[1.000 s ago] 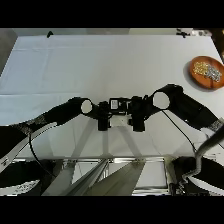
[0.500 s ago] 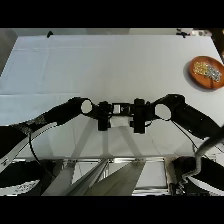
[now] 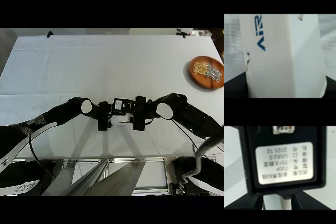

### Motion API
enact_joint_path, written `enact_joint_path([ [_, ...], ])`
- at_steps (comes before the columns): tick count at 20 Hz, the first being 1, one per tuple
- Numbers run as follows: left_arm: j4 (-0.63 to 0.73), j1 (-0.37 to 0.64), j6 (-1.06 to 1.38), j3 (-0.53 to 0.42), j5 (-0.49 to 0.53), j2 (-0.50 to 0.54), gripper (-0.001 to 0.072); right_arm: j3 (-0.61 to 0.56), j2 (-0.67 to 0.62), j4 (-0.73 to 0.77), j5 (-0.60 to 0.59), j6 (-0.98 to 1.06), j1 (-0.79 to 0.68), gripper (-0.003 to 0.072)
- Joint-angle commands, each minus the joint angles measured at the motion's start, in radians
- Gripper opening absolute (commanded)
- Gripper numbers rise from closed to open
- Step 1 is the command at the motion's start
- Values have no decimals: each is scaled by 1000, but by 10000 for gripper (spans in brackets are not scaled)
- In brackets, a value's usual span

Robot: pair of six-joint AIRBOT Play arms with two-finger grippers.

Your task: Fold the box and place the chain.

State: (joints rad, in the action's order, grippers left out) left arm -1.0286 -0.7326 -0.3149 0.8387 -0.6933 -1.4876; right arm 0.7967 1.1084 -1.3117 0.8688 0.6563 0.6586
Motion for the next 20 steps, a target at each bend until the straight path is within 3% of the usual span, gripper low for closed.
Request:
enact_joint_path([
  [1,0,0,0,0,0,1,276,0,0,47,-35,3,0,315],
  [20,0,0,0,0,0,1,276,-16,30,59,-89,81,0,292],
])
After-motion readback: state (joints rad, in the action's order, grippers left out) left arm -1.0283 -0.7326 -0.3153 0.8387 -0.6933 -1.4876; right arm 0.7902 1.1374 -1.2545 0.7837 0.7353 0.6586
